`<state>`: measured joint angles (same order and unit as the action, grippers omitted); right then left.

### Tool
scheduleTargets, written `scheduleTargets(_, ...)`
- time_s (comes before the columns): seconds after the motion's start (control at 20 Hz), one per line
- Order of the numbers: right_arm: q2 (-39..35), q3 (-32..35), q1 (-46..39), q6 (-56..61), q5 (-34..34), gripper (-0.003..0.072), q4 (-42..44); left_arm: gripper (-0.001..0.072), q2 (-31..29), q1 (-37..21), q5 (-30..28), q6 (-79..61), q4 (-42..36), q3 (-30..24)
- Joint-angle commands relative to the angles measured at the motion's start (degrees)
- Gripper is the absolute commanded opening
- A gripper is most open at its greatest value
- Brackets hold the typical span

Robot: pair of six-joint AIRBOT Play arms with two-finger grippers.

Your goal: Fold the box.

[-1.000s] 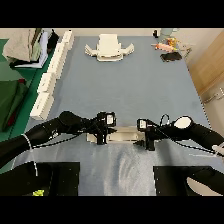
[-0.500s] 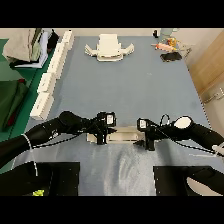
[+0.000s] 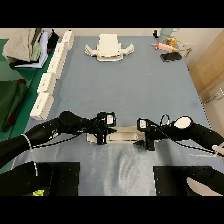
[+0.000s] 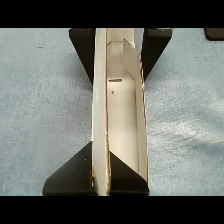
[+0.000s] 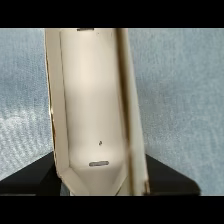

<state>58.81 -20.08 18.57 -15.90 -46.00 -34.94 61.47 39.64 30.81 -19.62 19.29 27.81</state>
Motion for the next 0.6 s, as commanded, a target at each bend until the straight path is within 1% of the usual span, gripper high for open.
scheduleTargets(0.0, 0.0, 0.0, 0.0, 0.0, 0.0, 0.0469, 0.0, 0.0016, 0.0, 0.0, 2.9, 0.1, 0.0, 0.0)
scheduleTargets(0.2, 0.0, 0.0, 0.0, 0.0, 0.0, 0.0468, 0.0, 0.0019, 0.1, 0.0, 2.6, 0.1, 0.0, 0.0)
scheduleTargets(0.25, 0.0, 0.0, 0.0, 0.0, 0.0, 0.0469, 0.0, 0.0063, 0.1, 0.0, 2.6, 0.1, 0.0, 0.0)
scheduleTargets(0.3, 0.0, 0.0, 0.0, 0.0, 0.0, 0.0469, 0.0, 0.0339, 0.1, 0.0, 2.5, 0.2, -0.3, 0.0)
scheduleTargets(0.35, 0.0, 0.0, 0.0, 0.0, 0.0, 0.0469, 0.0, 0.0443, 0.1, 0.0, 2.0, 1.3, -1.2, 0.0)
scheduleTargets(0.55, 0.0, 0.0, 0.0, 0.0, 0.0, 0.0469, 0.0, 0.0443, -1.6, -0.7, -2.3, 2.9, -0.7, 0.0)
